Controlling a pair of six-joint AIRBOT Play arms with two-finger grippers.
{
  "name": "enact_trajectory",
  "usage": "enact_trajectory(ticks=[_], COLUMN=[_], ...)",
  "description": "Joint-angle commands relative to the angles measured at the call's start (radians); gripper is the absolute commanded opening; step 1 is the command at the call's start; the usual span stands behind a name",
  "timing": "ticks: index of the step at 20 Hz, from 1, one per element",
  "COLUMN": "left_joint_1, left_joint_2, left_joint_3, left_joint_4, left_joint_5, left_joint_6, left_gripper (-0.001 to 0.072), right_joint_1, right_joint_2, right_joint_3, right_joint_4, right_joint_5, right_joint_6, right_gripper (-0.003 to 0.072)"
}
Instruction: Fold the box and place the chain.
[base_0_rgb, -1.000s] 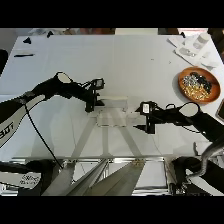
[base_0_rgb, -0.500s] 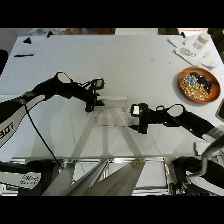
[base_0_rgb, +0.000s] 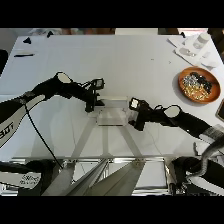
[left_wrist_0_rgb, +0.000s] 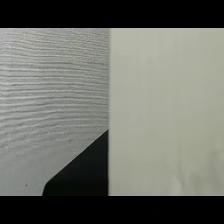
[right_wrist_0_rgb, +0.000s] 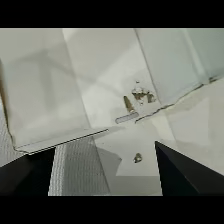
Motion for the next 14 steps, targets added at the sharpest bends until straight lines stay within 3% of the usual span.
enact_trajectory(ticks=[1, 5, 14], left_joint_1=[-0.001, -0.001, -0.001], left_joint_2=[-0.001, -0.001, -0.001], left_joint_3=[0.0, 0.0, 0.0], left_joint_4=[0.0, 0.0, 0.0], left_joint_5=[0.0, 0.0, 0.0], left_joint_6=[0.0, 0.0, 0.0], left_gripper=[0.0013, 0.0013, 0.0013], right_joint_1=[0.002, 0.002, 0.024], right_joint_2=[-0.001, -0.001, -0.001], right_joint_3=[0.016, 0.019, 0.019], right_joint_4=[-0.006, -0.151, -0.108], right_joint_5=[0.014, 0.066, 0.099], right_joint_6=[0.066, 0.129, 0.122], right_gripper=[0.0692, 0.0692, 0.0692])
